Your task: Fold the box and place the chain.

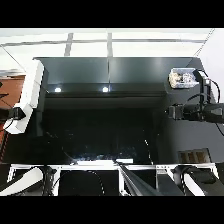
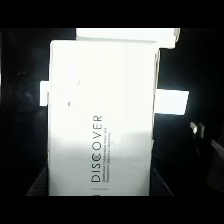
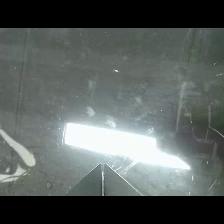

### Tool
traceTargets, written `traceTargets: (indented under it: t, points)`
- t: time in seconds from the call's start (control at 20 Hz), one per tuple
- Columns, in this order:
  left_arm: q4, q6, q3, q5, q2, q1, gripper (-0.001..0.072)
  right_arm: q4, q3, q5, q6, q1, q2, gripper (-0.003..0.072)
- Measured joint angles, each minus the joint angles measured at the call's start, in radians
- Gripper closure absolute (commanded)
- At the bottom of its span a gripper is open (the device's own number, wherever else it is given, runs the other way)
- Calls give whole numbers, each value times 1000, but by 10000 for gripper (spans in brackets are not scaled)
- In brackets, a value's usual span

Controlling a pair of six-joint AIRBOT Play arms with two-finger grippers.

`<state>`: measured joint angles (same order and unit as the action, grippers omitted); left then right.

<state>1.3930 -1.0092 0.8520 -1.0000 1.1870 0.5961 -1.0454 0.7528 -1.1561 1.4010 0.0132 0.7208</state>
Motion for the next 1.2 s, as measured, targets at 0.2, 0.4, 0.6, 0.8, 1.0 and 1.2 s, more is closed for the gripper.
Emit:
traceTargets:
  t: [0.2, 0.4, 0.6, 0.8, 1.0, 1.2]
  points:
    - [-84, 29, -10, 70, 17, 3, 43, -1, 0, 1, 14, 0, 0, 668]
    - [-112, 34, 29, 84, 25, 1, -11, -2, 0, 2, 18, 0, 0, 668]
    - [-175, -22, 214, -5, 26, -31, 14, 6, 0, -8, 19, 0, 0, 668]
    - [-330, -146, 399, -114, 19, -103, 681, 13, 0, 50, 17, 0, 0, 668]
    - [-431, -196, 394, -84, -78, -214, 681, 25, 0, 156, -13, 24, -5, 670]
    - [-459, -137, 137, 95, -291, -386, 678, -89, -37, 378, -38, 142, -12, 669]
